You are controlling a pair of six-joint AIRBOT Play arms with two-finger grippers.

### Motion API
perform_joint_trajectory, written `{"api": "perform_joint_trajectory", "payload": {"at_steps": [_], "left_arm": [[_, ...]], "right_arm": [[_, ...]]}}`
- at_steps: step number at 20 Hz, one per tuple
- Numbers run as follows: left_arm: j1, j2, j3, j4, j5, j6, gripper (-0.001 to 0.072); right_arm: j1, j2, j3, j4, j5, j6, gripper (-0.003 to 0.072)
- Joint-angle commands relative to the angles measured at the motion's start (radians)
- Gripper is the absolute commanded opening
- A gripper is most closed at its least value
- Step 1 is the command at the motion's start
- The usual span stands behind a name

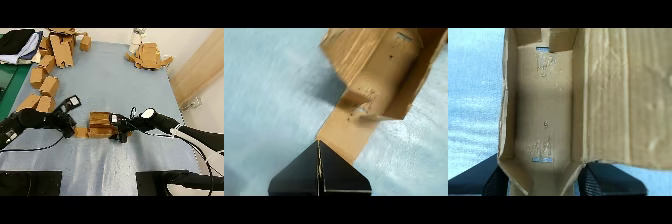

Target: Fold the box.

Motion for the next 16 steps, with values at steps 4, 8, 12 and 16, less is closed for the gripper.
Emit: {"api": "perform_joint_trajectory", "payload": {"at_steps": [4,8,12,16], "left_arm": [[0.109,0.031,-0.001,0.359,-0.162,-0.987,0.0013],[0.114,-0.088,-0.001,0.172,-0.189,-0.966,0.0013],[0.114,-0.172,-0.001,-0.095,-0.151,-0.8,0.0013],[0.114,-0.214,0.0,-0.156,-0.12,-0.772,0.0013]], "right_arm": [[0.0,-0.001,-0.001,0.0,0.0,0.0,0.053],[0.0,-0.001,-0.001,0.0,0.0,0.0,0.053],[0.0,-0.001,-0.001,0.0,0.0,0.0,0.053],[0.0,-0.001,-0.001,0.001,0.0,0.0,0.0531]]}}
